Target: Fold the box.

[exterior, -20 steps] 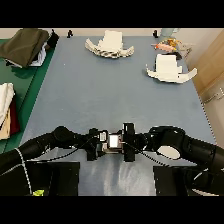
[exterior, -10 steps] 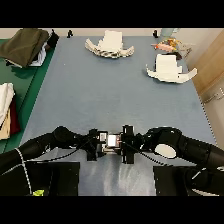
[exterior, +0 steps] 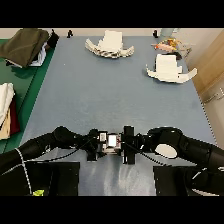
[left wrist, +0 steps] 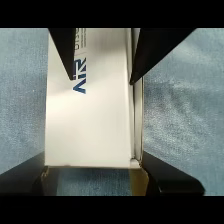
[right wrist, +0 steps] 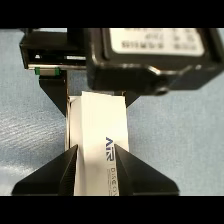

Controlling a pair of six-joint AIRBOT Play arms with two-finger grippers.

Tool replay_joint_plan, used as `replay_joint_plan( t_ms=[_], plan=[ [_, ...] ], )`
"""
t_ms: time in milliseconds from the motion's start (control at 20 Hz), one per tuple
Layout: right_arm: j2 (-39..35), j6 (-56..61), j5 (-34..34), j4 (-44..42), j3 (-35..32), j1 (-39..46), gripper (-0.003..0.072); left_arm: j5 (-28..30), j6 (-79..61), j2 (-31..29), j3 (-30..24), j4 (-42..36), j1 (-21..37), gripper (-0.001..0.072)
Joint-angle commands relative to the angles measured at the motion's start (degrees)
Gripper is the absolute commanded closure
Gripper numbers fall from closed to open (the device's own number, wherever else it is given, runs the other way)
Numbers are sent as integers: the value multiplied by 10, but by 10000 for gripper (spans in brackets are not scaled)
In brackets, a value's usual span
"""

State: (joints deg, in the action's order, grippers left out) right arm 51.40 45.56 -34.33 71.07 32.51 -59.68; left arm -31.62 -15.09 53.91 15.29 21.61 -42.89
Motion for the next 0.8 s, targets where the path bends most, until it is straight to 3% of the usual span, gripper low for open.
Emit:
replay_joint_plan(
  t_ms=[0, 450, 550, 650, 750],
  plan=[
    [-9, 0, -1, -2, 0, 0, 333, 1, 0, 0, 0, 0, 0, 201],
    [-14, 0, -1, 6, 0, 0, 338, 1, 0, 0, 0, 0, 0, 201],
    [-13, 2, 1, 21, 0, 2, 406, 1, 0, 0, 0, 0, 0, 201],
    [-13, 12, 4, 38, 0, 4, 410, 1, 0, 0, 0, 0, 0, 201],
    [-13, 24, 3, 50, 0, 4, 470, 1, 0, 0, 0, 0, 0, 201]
  ],
)
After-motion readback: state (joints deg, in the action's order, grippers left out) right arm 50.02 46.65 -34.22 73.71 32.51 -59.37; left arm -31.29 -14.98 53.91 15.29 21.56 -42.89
